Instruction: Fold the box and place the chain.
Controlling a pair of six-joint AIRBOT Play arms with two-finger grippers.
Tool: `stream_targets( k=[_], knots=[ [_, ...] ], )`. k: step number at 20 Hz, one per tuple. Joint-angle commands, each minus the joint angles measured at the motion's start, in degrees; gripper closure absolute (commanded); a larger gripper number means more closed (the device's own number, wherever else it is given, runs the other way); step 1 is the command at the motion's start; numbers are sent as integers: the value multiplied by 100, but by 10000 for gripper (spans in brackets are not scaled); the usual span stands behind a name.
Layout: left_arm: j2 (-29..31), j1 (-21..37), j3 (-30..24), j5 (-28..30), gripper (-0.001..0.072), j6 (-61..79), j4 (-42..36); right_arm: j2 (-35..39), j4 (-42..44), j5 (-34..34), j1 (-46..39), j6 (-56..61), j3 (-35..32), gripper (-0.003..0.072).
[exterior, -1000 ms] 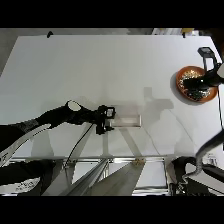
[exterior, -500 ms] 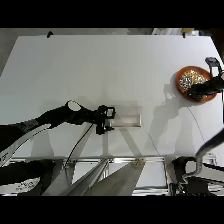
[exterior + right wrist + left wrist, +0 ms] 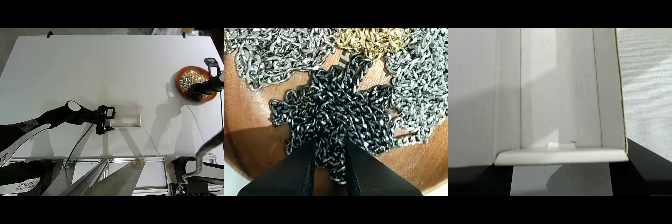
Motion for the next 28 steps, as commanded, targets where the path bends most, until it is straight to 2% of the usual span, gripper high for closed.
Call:
stream_targets(
  k=[1, 13, 14, 15, 19, 24, 28],
  knots=[
    [0, -2, 0, 0, 453, 0, 2, -142, -2, -92, -2, 2, 4, 510],
    [0, -2, 0, 2, 453, 0, 2, -282, -44, -103, -2, 343, 2, 539],
    [0, -2, 0, 2, 453, 2, 2, -289, -42, -92, -2, 345, 2, 603],
    [0, -2, 0, 2, 453, 2, 2, -289, -42, -85, -2, 352, 2, 634],
    [0, -2, 0, 2, 453, 2, 2, -195, -37, 120, -2, 350, 4, 667],
    [0, -2, 0, 2, 453, 2, 2, 721, 195, 348, 0, 337, 4, 668],
    [0, -2, 0, 2, 453, 2, 2, 1648, 546, 815, 0, 293, 2, 668]
  ],
)
